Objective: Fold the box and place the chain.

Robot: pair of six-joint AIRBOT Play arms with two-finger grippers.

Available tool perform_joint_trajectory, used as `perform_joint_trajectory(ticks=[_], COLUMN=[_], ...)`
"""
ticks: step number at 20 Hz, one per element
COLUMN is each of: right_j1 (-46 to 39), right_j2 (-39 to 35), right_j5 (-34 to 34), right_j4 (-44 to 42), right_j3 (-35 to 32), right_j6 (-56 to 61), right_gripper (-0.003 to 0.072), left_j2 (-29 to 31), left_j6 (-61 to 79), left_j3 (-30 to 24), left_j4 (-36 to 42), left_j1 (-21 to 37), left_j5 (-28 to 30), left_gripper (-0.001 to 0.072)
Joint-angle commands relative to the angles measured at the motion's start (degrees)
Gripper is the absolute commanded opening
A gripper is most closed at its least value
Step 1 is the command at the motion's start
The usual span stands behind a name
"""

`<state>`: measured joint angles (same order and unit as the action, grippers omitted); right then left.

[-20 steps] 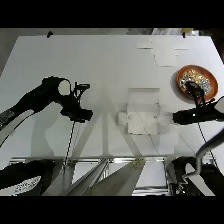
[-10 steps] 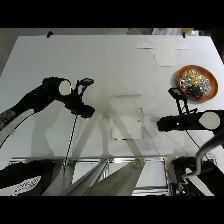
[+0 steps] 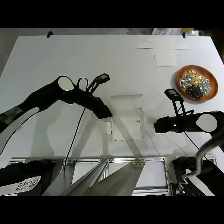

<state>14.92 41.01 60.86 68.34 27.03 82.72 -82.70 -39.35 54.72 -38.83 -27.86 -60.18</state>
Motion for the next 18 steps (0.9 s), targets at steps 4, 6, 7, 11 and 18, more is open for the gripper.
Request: perform_joint_trajectory(ticks=[4, 6, 7, 11, 18], right_j1=[0.13, 0.13, 0.13, 0.13, 0.13], right_j2=[-0.04, -0.04, -0.04, -0.04, -0.04], right_j5=[-0.04, -0.04, -0.04, -0.07, -0.04], right_j4=[-0.31, -0.44, -0.7, -1.2, -1.2], right_j3=[-0.04, -0.04, -0.04, -0.04, -0.04], right_j6=[0.07, 0.07, 0.07, 0.04, -0.02], right_gripper=[0.0017, 0.0017, 0.0017, 0.0017, 0.0016], left_j2=[-7.23, -7.58, -7.54, -8.17, -10.01], left_j6=[14.21, 16.35, 17.03, 19.17, 21.51], left_j3=[0.0, 0.0, 0.0, 0.0, 0.0], left_j4=[10.16, 10.73, 10.75, 10.93, 9.14], left_j1=[0.09, 0.24, 0.76, 1.46, 2.03], left_j5=[1.7, 1.6, 0.87, -3.76, -9.49], left_gripper=[0.0532, 0.0533, 0.0533, 0.053, 0.0239])
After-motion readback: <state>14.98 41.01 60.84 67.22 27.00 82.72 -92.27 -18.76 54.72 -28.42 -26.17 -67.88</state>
